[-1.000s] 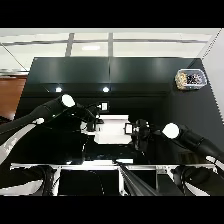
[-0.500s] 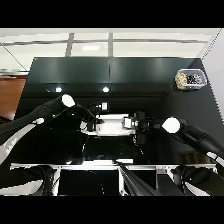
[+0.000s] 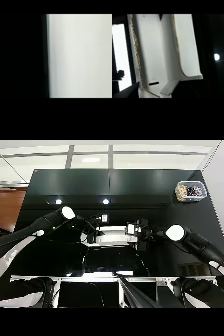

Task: Fold the box and place the chain.

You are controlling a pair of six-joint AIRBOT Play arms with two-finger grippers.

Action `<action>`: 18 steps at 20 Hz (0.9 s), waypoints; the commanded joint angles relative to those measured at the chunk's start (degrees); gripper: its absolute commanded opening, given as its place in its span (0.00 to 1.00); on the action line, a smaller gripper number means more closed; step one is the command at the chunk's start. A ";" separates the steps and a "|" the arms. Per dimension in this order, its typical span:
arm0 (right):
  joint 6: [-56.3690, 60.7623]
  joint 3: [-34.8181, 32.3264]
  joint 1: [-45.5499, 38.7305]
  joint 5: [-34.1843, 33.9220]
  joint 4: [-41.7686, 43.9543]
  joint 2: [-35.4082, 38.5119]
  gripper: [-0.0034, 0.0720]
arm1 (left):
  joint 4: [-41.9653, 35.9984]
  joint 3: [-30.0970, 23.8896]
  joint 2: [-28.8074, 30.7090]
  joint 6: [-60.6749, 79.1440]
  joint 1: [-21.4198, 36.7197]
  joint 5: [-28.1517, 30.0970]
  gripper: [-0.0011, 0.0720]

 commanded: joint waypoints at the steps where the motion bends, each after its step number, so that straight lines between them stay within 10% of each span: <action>1: -0.31 0.09 -0.83 -1.25 1.75 -0.11 0.98 | -0.04 0.07 -0.02 0.02 -0.02 0.00 0.05; 18: -15.41 -0.17 -1.81 3.74 11.72 -10.03 0.84 | -0.98 0.07 -0.02 0.02 -0.02 -0.02 0.05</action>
